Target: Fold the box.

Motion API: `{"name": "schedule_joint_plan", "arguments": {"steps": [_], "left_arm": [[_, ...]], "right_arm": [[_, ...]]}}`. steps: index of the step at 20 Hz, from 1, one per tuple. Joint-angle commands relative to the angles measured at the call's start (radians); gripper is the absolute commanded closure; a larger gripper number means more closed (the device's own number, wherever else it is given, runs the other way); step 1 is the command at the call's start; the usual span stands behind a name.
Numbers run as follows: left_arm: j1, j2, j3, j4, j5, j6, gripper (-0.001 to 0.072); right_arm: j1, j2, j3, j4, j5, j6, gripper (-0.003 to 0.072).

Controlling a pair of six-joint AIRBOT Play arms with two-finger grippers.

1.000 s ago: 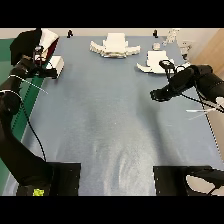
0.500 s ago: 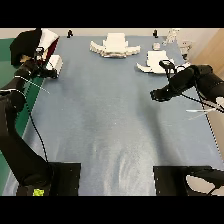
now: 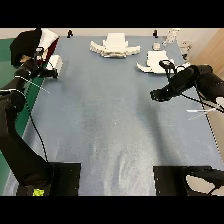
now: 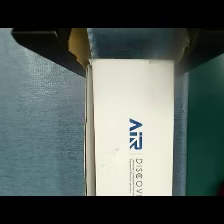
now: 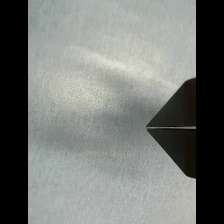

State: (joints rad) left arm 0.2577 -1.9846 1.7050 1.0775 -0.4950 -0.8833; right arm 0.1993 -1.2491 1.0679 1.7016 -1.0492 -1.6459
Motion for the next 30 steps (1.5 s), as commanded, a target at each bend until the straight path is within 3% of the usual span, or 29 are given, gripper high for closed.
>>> {"name": "schedule_joint_plan", "arguments": {"steps": [1,4,9,10,11,12,14,19,22,26,28,30], "left_arm": [[0.012,0.016,0.002,0.003,-0.054,0.0,0.0011],[0.041,0.07,0.002,0.045,-0.2,0.0,0.0011],[0.094,0.226,0.002,0.141,-0.559,-0.036,0.0013],[0.098,0.256,0.002,0.14,-0.637,-0.072,0.0177],[0.098,0.286,0.002,0.138,-0.734,-0.082,0.0599],[0.097,0.309,0.002,0.127,-0.805,-0.073,0.0698],[0.092,0.355,-0.002,0.057,-0.89,-0.095,0.0702],[0.019,0.573,-0.153,0.007,-0.85,-0.161,0.0704],[-0.069,0.766,-0.364,0.006,-0.803,-0.185,0.0704],[-0.263,1.027,-0.724,0.006,-0.625,-0.253,0.0699],[-0.34,1.085,-0.84,0.006,-0.528,-0.26,0.0698],[-0.388,1.094,-0.884,0.003,-0.516,-0.262,0.0697]], "right_arm": [[0.0,0.0,0.001,0.0,0.0,0.0,0.0669],[0.0,0.0,0.001,0.0,0.0,0.0,0.0669],[0.0,0.0,0.001,0.0,0.0,0.0,0.0669],[0.0,0.0,0.001,0.0,0.0,0.0,0.067],[0.0,0.0,0.001,0.0,0.0,0.0,0.0669],[0.0,0.0,0.001,0.0,0.0,0.0,0.0669],[0.0,0.0,0.001,0.0,0.0,0.0,0.0669],[0.0,0.0,0.001,0.0,0.0,0.0,0.0669],[0.0,0.0,0.001,0.0,0.0,0.0,0.0669],[0.0,0.0,0.001,0.0,0.0,0.0,0.0669],[0.0,0.0,0.001,0.0,0.0,0.0,0.0669],[0.0,0.0,0.001,0.0,0.0,0.0,0.0669]]}}
